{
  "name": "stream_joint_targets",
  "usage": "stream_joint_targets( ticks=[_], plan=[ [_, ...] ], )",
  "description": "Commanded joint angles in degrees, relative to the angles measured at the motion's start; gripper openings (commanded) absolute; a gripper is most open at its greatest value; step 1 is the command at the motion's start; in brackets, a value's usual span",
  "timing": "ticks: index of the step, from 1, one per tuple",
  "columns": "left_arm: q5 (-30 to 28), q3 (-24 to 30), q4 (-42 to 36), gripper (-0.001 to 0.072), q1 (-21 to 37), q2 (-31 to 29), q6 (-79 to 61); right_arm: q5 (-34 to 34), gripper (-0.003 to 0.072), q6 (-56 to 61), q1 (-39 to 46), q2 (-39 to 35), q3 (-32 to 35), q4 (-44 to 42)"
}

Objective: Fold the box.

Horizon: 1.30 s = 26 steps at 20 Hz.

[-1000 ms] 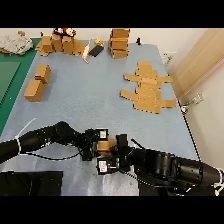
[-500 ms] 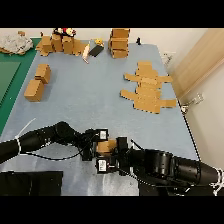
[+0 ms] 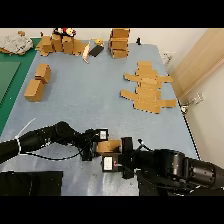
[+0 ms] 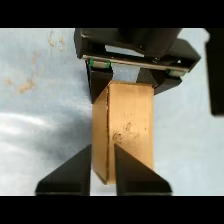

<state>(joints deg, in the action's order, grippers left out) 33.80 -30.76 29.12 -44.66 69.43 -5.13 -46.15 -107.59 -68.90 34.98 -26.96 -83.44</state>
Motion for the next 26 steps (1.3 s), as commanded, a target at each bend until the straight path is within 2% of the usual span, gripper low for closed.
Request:
stream_joint_targets(
  ticks=[1, 2, 3, 5, 8, 9, 10, 26],
  plan=[
    [0.0, 0.0, 0.0, 0.0470, 0.0, 0.0, 0.0, -2.4, 0.0086, 13.5, 2.9, -3.3, 1.5, -13.5],
    [0.0, 0.0, 0.0, 0.0470, 0.0, 0.0, 0.0, -2.0, 0.0005, 16.4, 4.5, -3.7, 3.1, -19.8],
    [0.0, 0.0, 0.0, 0.0470, 0.0, 0.0, 0.0, 0.6, 0.0005, 20.0, 6.1, -3.8, 5.4, -26.4],
    [0.0, 0.0, 0.0, 0.0470, 0.0, 0.0, 0.0, 11.5, 0.0005, 29.9, 7.1, -4.1, 10.0, -33.5],
    [0.0, 0.0, 0.0, 0.0470, 0.0, 0.0, 0.0, 31.3, 0.0005, 46.9, 7.1, -3.2, 14.8, -33.6],
    [0.0, 0.0, 0.0, 0.0470, 0.0, 0.0, 0.0, 36.4, 0.0005, 50.7, 7.1, -2.6, 15.5, -33.3],
    [0.0, 0.0, 0.0, 0.0470, 0.0, 0.0, 0.0, 38.6, 0.0005, 52.3, 7.1, -1.8, 15.6, -33.3],
    [0.0, 0.0, 0.0, 0.0470, 0.0, 0.0, 0.0, 39.0, 0.0005, 53.8, 7.1, 5.0, 16.3, -33.3]
  ],
)
